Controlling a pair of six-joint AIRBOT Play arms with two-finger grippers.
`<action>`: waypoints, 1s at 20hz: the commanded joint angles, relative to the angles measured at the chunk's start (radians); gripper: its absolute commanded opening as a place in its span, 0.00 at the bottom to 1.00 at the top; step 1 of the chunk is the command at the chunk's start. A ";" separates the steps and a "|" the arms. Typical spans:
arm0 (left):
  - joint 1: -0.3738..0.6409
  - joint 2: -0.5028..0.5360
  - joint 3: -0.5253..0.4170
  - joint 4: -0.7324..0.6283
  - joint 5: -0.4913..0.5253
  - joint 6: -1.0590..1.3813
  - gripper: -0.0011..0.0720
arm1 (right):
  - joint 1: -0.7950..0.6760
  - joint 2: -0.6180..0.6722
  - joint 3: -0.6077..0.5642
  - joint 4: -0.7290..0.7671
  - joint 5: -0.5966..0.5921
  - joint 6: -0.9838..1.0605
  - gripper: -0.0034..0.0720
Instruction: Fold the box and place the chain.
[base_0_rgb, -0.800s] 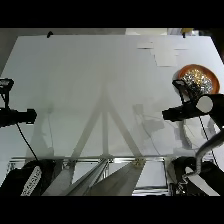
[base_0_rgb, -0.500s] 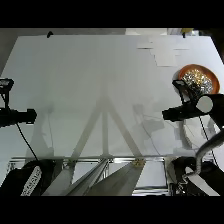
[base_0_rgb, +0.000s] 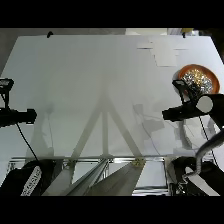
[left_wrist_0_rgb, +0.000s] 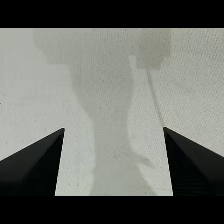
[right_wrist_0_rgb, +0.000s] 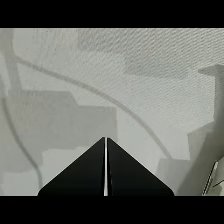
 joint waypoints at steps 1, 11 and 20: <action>0.000 0.001 0.000 0.000 0.000 0.000 0.97 | 0.000 0.000 0.000 0.008 -0.070 0.001 0.07; 0.000 0.001 0.000 0.000 0.000 0.000 0.97 | -0.001 0.000 0.119 -0.155 0.023 0.007 0.07; 0.000 0.001 0.000 0.000 0.000 0.000 0.97 | -0.298 -0.004 0.081 -0.690 0.251 0.130 0.85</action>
